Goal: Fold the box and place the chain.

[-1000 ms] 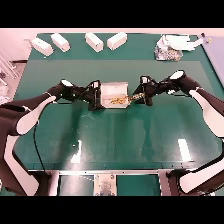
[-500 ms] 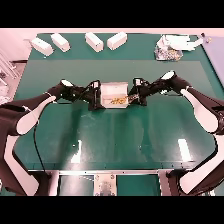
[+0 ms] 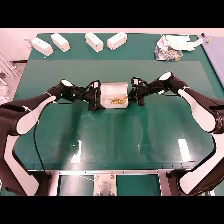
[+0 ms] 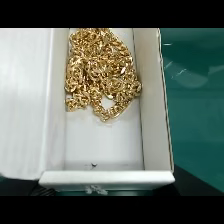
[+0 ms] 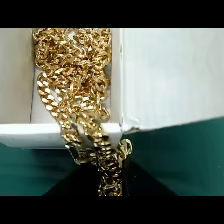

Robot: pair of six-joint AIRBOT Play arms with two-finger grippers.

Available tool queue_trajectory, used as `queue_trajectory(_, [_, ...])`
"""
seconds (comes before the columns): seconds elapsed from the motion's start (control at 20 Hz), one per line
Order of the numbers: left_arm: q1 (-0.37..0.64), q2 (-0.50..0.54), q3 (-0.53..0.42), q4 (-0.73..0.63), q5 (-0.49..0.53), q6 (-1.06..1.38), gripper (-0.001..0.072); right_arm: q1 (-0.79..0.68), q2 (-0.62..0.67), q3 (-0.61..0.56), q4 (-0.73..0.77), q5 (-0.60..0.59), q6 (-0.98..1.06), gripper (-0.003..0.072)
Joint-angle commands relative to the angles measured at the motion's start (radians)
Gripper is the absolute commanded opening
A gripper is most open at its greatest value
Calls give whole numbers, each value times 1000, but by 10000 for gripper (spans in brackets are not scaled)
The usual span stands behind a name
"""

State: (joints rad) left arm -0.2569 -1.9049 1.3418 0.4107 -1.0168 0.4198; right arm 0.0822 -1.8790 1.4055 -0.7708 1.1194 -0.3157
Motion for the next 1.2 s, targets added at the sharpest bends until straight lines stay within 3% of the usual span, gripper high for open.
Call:
queue_trajectory(0.0, [0, 0, 0, 0, 3, 0, 470, -3, 7, 1, -44, -5, 55, 8])
queue_trajectory(0.5, [0, 0, 0, 0, 3, 0, 470, -18, 213, 2, -68, 13, 141, 8])
queue_trajectory(0.9, [0, 0, 0, 0, 3, 0, 470, -17, 511, 2, -68, 25, 230, 8])
queue_trajectory(1.15, [0, 0, 0, 0, 3, 0, 470, -13, 689, 2, -4, -91, 229, 6])
